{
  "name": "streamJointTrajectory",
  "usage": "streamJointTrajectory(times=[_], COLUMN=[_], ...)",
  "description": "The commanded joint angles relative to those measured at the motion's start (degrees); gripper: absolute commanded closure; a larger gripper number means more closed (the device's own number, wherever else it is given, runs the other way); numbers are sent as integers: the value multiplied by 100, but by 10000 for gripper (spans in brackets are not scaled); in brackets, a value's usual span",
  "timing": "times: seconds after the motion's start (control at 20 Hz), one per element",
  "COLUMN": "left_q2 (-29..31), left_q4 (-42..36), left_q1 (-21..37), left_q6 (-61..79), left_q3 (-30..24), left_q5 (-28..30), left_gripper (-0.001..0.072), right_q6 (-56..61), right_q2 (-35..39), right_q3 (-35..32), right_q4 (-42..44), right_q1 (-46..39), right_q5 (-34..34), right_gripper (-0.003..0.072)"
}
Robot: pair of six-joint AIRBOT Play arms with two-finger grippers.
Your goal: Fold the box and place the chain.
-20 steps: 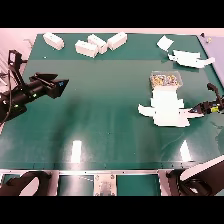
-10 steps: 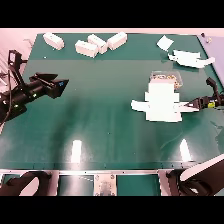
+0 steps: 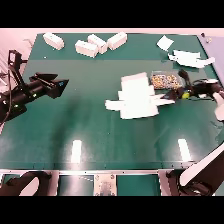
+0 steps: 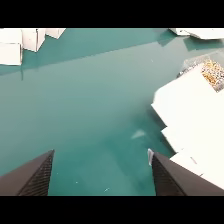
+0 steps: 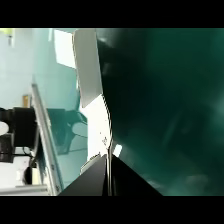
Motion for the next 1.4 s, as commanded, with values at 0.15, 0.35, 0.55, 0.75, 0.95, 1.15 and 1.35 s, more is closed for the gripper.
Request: streamJointTrajectory(times=[0.15, 0.35, 0.55, 0.75, 0.95, 1.15, 1.35], left_q2=[4, 4, 4, 2, 4, 4, 4], left_q4=[2, 2, 2, 2, 0, -39, -37], left_q1=[0, 0, 0, 0, 0, 0, 0], left_q6=[2, 2, 2, 4, 2, 2, 0], left_q3=[-2, -2, -2, -2, -2, -2, -2], left_q5=[2, 2, 2, 7, 42, 39, 22], left_gripper=[10, 10, 10, 10, 10, 10, 10], right_q6=[214, 422, 669, 745, 933, 949, 951], right_q2=[0, -9, -9, -9, -9, -7, -7], right_q3=[-35, -35, -35, -35, -37, 20, 105], right_q4=[1071, 1010, 981, 796, -31, -111, -181], right_q1=[1541, 1945, 1834, 1707, 1663, 1668, 1668], right_q5=[-1239, -1834, -2120, -2184, -2175, -2111, -2118], right_gripper=[681, 681, 681, 681, 681, 681, 682])
